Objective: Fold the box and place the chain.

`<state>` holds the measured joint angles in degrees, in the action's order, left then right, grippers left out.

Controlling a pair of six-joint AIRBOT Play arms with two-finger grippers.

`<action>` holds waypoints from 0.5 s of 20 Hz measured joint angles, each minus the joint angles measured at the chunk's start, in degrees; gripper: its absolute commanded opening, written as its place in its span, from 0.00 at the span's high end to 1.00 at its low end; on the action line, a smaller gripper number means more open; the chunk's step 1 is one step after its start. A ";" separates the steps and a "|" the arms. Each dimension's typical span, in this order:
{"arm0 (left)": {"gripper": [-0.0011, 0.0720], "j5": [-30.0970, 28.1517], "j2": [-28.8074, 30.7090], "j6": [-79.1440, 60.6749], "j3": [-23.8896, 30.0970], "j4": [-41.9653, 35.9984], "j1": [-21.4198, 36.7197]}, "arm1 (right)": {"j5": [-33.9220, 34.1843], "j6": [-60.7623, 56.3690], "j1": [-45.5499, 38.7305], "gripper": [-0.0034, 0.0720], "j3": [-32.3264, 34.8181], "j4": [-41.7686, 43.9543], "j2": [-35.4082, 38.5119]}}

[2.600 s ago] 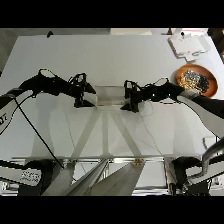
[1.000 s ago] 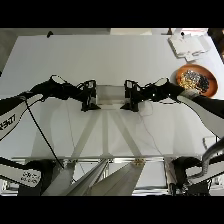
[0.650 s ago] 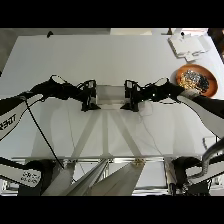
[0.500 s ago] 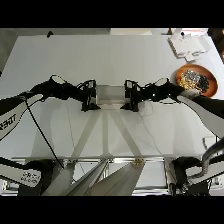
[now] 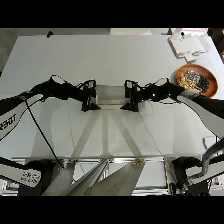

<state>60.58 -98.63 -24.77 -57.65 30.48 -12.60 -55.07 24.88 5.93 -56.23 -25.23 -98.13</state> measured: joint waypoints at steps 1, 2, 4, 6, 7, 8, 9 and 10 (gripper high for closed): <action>0.47 0.00 0.00 0.00 0.00 -0.02 0.00 | 0.04 -0.07 0.02 0.02 0.00 0.13 0.04; 0.47 -0.02 0.00 -0.02 0.00 0.00 0.00 | 0.28 -0.13 0.00 0.02 0.00 -0.13 0.17; 0.47 0.00 0.00 -0.02 0.00 0.00 0.00 | 0.39 -0.55 0.00 0.03 0.00 -1.14 0.79; 0.47 0.04 0.00 -0.02 0.00 0.02 0.00 | 0.92 -1.49 0.00 0.03 0.00 -3.58 1.75; 0.47 0.04 0.00 -0.02 0.00 0.02 0.00 | 1.40 -2.49 0.00 0.03 0.00 -5.05 2.36; 0.47 0.07 0.00 -0.02 0.00 0.02 0.00 | 1.62 -3.74 0.00 0.03 0.00 -7.06 3.19; 0.47 0.09 0.00 -0.02 0.00 0.02 0.00 | 1.88 -5.27 0.00 0.03 0.00 -9.11 4.11; 0.47 0.09 0.00 -0.04 0.00 0.04 0.00 | 1.97 -6.95 0.00 0.03 0.00 -11.28 5.09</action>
